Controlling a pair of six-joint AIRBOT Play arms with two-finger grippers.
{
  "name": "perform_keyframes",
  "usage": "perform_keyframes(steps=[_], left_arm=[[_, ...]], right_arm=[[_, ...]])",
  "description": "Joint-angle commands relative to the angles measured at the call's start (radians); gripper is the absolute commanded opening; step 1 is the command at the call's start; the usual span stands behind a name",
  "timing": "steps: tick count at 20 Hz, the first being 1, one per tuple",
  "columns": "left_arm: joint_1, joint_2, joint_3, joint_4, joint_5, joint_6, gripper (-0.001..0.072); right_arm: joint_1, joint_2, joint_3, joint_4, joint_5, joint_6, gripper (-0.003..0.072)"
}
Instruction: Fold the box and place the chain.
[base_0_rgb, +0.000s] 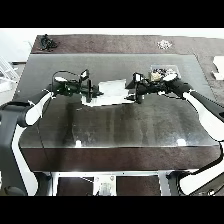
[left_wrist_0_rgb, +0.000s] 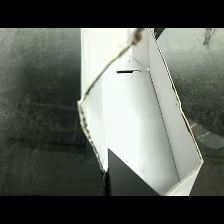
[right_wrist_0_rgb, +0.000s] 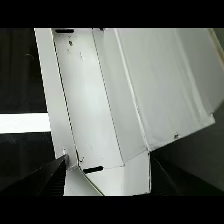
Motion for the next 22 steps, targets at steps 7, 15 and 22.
perform_keyframes(steps=[7, 15, 22], left_arm=[[0.000, 0.000, 0.000, 0.000, 0.001, 0.000, 0.0019], [0.000, 0.000, 0.000, 0.000, 0.006, 0.000, 0.0019], [0.000, 0.000, 0.000, 0.000, 0.008, 0.000, 0.0020]], right_arm=[[0.000, -0.060, 0.053, 0.001, 0.112, -0.002, 0.0626], [0.023, -0.110, 0.067, 0.003, 0.119, -0.006, 0.0626], [0.023, -0.153, 0.123, 0.004, 0.161, -0.021, 0.0630]])
